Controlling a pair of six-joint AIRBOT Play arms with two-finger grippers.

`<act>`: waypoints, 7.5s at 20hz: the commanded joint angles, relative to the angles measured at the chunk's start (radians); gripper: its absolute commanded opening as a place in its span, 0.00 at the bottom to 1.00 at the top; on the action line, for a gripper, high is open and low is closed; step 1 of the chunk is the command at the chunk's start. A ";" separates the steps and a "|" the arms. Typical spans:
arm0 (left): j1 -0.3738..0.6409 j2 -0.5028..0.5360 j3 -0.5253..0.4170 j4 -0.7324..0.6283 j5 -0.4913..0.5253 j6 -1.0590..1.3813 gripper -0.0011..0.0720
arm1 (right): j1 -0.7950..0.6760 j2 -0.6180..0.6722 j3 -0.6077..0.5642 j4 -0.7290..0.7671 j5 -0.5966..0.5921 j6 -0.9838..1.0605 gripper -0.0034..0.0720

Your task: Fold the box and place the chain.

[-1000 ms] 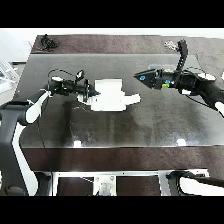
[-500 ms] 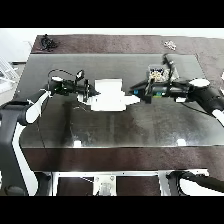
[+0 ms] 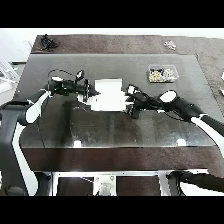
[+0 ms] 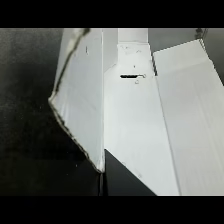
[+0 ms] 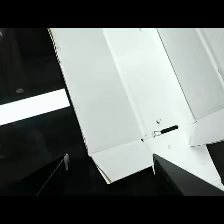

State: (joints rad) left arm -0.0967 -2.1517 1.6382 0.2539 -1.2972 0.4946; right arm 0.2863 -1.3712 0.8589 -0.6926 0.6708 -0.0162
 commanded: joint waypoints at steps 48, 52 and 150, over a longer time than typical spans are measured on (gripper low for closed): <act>0.000 0.000 0.000 0.000 0.000 0.000 0.04 | -0.109 -0.298 0.379 0.064 0.218 -0.175 0.89; 0.000 0.000 0.000 0.000 0.000 0.000 0.04 | -0.109 -0.299 0.389 0.064 0.210 -0.178 0.89; 0.000 0.000 0.000 0.000 0.000 0.000 0.04 | -0.128 -0.581 0.548 0.240 0.431 -0.430 0.90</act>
State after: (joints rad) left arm -0.0963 -2.1517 1.6382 0.2539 -1.2976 0.4950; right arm 0.1593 -1.9518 1.4055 -0.4526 1.1011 -0.4473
